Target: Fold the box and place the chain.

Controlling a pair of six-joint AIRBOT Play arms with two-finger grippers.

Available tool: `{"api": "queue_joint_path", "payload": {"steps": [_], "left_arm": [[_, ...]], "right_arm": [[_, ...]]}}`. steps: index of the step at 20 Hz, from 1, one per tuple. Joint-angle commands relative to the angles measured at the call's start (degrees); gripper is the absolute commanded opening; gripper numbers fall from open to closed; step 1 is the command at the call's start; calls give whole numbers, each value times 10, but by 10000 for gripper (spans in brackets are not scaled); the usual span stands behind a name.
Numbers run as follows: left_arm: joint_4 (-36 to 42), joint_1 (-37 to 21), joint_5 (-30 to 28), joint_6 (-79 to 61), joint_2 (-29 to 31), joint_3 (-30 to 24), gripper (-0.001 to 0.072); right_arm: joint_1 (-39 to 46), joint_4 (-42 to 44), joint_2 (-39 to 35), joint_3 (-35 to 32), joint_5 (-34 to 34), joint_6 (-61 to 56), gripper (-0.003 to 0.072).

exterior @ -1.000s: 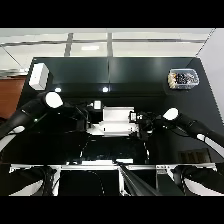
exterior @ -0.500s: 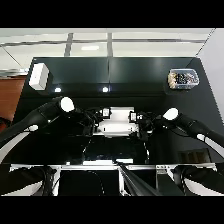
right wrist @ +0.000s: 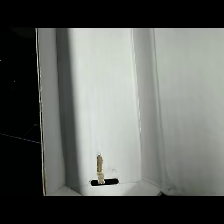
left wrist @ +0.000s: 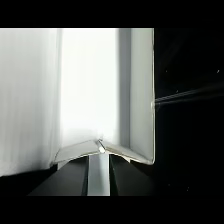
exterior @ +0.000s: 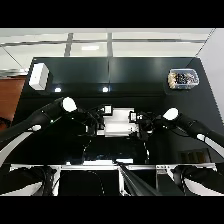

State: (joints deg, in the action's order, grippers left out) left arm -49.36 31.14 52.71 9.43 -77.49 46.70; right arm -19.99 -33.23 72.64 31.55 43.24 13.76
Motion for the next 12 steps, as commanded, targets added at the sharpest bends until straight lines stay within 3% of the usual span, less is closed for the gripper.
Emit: {"api": "queue_joint_path", "payload": {"steps": [1,3,6,10,12], "left_arm": [[37,12,-20,2,-19,0,150],[38,24,-54,2,-30,0,151],[38,26,-56,10,-31,0,146],[38,26,-47,15,-31,0,43],[38,27,-37,15,-31,0,80]], "right_arm": [[0,0,0,0,0,0,128],[0,0,0,0,0,0,128],[0,0,0,0,0,0,128],[0,0,0,0,0,0,128],[0,0,0,0,0,0,128]]}}
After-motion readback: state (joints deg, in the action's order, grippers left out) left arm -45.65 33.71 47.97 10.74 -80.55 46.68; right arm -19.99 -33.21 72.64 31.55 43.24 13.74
